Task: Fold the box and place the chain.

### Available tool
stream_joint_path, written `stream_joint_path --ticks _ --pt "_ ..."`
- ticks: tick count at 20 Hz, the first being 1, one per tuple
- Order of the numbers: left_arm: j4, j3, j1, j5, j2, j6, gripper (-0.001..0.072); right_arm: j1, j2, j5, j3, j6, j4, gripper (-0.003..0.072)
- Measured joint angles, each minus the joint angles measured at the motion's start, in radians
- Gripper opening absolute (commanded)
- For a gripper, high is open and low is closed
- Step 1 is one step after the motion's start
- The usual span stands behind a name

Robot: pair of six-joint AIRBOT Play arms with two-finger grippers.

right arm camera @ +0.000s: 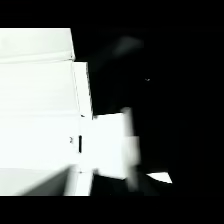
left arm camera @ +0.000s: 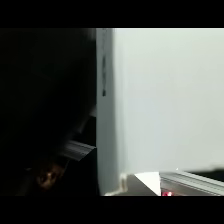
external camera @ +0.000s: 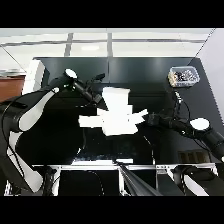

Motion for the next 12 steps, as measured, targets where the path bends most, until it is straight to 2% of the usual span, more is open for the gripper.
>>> stream_joint_path --ticks 4,7,9,12 --pt "0.002 0.003 -0.008 -0.027 0.018 0.011 0.0020 -0.043 0.000 0.151 0.100 0.000 -0.188 0.0705" --pt "0.014 -0.042 -0.048 -0.026 0.100 0.051 0.0021 -0.077 0.001 0.301 0.240 -0.012 -0.396 0.0705" --pt "0.003 -0.148 -0.084 0.069 0.200 0.138 0.0022 -0.087 0.001 0.378 0.326 -0.050 -0.518 0.0705" --pt "-0.119 -0.372 -0.125 0.306 0.372 0.394 0.0027 -0.095 0.000 0.408 0.405 -0.131 -0.631 0.0704"
